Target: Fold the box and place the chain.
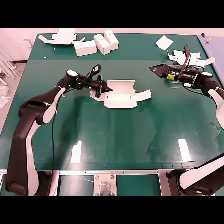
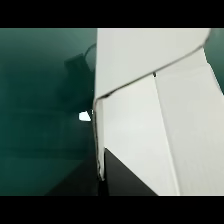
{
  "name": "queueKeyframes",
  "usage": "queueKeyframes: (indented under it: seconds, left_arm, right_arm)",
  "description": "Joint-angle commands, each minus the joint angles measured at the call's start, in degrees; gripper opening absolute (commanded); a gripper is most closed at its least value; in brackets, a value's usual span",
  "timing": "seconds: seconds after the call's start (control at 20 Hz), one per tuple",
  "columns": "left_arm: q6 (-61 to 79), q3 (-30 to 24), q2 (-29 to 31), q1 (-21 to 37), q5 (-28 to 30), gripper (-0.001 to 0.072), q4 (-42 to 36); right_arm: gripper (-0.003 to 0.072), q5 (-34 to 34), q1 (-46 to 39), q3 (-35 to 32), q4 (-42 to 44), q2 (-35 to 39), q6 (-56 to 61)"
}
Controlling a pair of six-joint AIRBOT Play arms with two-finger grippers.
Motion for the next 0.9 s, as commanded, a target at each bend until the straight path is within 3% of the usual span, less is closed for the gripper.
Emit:
queueKeyframes:
  seconds: [0.0,0.2,0.3,0.4,0.85]
  left_arm:
    - [0.35,-0.24,-0.07,-0.02,0.55,0.003,0.28]
    - [0.15,-0.24,-0.07,-0.02,0.63,0.0031,0.24]
    - [0.15,-0.24,-0.07,-0.02,0.63,0.0031,0.24]
    - [0.15,-0.24,-0.07,-0.02,0.63,0.0031,0.24]
    - [-0.76,-0.24,-0.07,-0.02,0.24,0.0031,0.22]
  right_arm:
    - [0.0302,-0.02,0.02,-0.02,-0.35,0.02,0.0]
    - [0.0306,-0.04,0.0,-0.02,-0.33,0.02,0.0]
    - [0.0382,-0.02,0.0,-0.02,-0.33,0.02,-0.48]
    - [0.0354,-0.02,0.0,-0.02,-0.24,0.02,-3.39]
    - [0.0366,0.55,-0.72,0.0,4.79,0.04,-6.91]
